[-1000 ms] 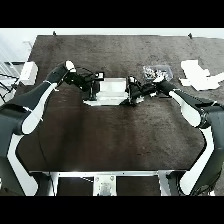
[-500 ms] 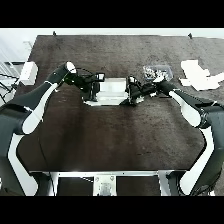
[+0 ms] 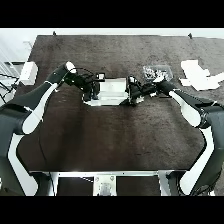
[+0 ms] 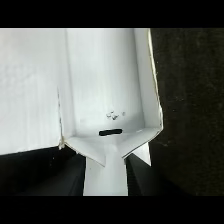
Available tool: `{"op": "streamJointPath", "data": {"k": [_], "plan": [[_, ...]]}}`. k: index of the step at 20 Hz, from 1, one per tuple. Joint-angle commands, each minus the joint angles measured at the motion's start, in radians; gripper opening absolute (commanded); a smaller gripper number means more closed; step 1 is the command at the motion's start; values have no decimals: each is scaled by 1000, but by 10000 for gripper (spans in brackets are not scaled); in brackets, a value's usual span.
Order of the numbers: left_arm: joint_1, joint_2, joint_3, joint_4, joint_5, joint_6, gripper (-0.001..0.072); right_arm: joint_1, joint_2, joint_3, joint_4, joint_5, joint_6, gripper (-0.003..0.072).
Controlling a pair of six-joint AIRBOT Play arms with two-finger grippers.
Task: Fold the box and place the chain.
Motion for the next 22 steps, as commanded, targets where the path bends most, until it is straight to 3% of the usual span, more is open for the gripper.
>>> {"op": "streamJointPath", "data": {"k": [1,14,22], "plan": [[0,-1,0,-26,-12,0,295,0,0,0,0,0,0,589],[-2,-19,0,-192,27,20,295,0,0,0,0,0,0,589],[-8,-19,0,-193,35,19,297,0,0,0,0,0,0,589]]}}
